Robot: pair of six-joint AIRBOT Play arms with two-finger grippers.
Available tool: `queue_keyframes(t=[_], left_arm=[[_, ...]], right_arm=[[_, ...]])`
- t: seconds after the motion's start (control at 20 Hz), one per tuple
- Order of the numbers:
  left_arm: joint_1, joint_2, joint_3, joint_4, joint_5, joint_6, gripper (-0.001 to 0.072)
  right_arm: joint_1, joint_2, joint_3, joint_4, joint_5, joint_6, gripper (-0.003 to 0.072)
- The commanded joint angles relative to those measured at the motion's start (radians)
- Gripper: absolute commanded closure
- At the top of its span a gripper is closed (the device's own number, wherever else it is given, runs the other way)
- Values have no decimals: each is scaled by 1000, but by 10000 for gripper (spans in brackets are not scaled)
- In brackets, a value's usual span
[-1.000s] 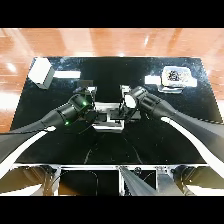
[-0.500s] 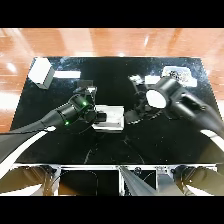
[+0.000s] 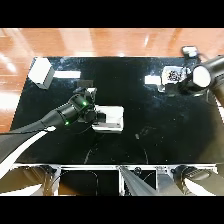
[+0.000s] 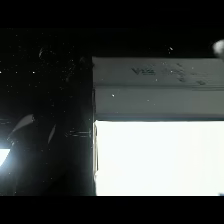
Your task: Fold the box and place the chain.
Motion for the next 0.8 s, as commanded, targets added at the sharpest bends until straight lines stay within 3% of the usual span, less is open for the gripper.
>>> queue_keyframes(t=[0.0,0.15,0.45,0.65,0.7,0.75], left_arm=[[0,0,0,1,1,1,690],[0,0,0,1,0,1,690],[0,0,0,1,-5,1,690],[0,0,0,4,-8,1,690],[0,0,0,4,-8,1,690],[0,0,0,4,-8,1,690]], right_arm=[[-203,-69,12,113,-240,-83,48],[-303,-255,117,191,-316,-87,49],[-363,-657,473,222,-269,-97,50],[-363,-782,591,283,-273,-144,52],[-364,-797,605,283,-279,-154,111],[-363,-805,607,283,-301,-166,111]])
